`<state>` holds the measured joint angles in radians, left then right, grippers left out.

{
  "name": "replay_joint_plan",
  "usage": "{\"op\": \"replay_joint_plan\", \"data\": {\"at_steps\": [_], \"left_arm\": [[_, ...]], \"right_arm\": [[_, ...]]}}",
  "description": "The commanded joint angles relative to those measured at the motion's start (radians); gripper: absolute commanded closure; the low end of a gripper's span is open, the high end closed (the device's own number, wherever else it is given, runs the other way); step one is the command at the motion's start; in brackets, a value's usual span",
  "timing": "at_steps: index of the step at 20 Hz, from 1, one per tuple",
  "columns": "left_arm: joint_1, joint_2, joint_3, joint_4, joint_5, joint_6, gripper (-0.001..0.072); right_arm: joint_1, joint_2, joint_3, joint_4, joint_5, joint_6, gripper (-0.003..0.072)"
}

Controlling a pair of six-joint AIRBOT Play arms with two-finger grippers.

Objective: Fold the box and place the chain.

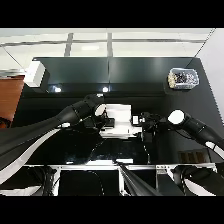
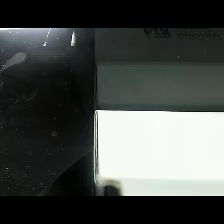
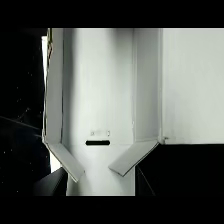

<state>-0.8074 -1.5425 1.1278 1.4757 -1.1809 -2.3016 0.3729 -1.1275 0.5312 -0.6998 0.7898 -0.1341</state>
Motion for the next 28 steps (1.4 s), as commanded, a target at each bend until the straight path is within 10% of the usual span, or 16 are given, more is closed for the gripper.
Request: {"op": "replay_joint_plan", "data": {"at_steps": [1,4,10,12,13,15,17,18,19,24,28], "left_arm": [[0.0,-0.001,0.0,0.0,0.0,0.001,0.0686],[0.0,-0.001,0.0,0.0,0.0,0.001,0.0685],[0.0,-0.001,0.0,0.0,0.001,0.001,0.0686],[0.0,-0.001,0.0,0.0,0.001,0.001,0.0686],[0.0,-0.001,0.0,0.0,0.001,0.001,0.0686],[0.0,-0.001,0.0,0.0,-0.002,0.001,0.0685],[0.0,-0.001,0.0,0.001,-0.002,0.001,0.0685],[0.0,-0.001,0.0,0.001,-0.001,0.001,0.0686],[0.0,-0.001,0.0,0.0,-0.001,0.001,0.0685],[0.0,-0.001,0.0,0.001,-0.002,0.001,0.0686],[0.0,-0.001,0.0,0.0,-0.002,0.001,0.0686]], "right_arm": [[0.013,0.0,0.0,0.098,0.0,-0.032,0.0262],[0.023,-0.003,0.0,0.106,0.015,-0.031,0.0495],[0.068,-0.061,0.0,0.28,-0.042,-0.035,0.0494],[0.089,-0.068,0.0,0.284,-0.101,-0.034,0.0472],[0.092,-0.068,0.0,0.284,-0.124,-0.03,0.0336],[0.086,-0.068,0.0,0.28,-0.127,-0.013,0.0474],[0.084,-0.068,0.0,0.277,-0.126,0.005,0.0215],[0.084,-0.068,0.0,0.271,-0.114,0.021,0.051],[0.084,-0.067,0.0,0.269,-0.105,0.04,0.0599],[0.018,0.015,0.017,0.116,-0.016,0.452,0.0671],[-0.263,0.13,0.085,-0.087,0.281,1.003,0.0671]]}}
